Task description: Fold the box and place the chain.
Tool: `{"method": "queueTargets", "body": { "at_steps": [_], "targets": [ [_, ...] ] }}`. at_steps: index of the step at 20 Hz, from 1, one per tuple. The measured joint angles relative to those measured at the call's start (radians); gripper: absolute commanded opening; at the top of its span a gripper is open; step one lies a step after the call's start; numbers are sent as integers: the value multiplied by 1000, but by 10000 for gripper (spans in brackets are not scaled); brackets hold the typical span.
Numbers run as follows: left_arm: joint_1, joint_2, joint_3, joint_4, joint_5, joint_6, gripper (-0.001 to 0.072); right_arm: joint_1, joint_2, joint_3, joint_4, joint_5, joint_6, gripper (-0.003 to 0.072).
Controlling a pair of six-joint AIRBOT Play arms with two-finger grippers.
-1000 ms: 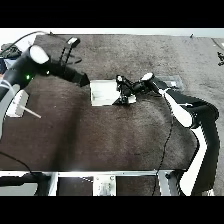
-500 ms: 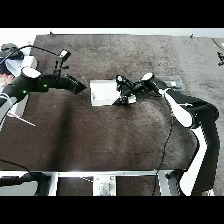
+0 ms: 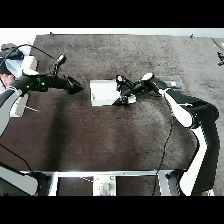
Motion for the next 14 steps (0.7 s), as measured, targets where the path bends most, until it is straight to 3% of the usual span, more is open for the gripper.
{"method": "queueTargets", "body": {
  "at_steps": [1, 2, 8, 14],
  "targets": [
    [3, -26, 10, -1, -25, 59, 563, 0, 0, 0, 0, 0, 0, 302],
    [0, -47, 17, 2, -45, 121, 720, 0, 0, 0, 0, 0, 0, 302],
    [-35, -111, 31, 25, -64, 386, 720, 0, 0, 0, 0, 0, 0, 302],
    [-43, -164, 34, 4, -87, 497, 720, 0, 0, 0, 0, 0, 0, 302]
  ]
}}
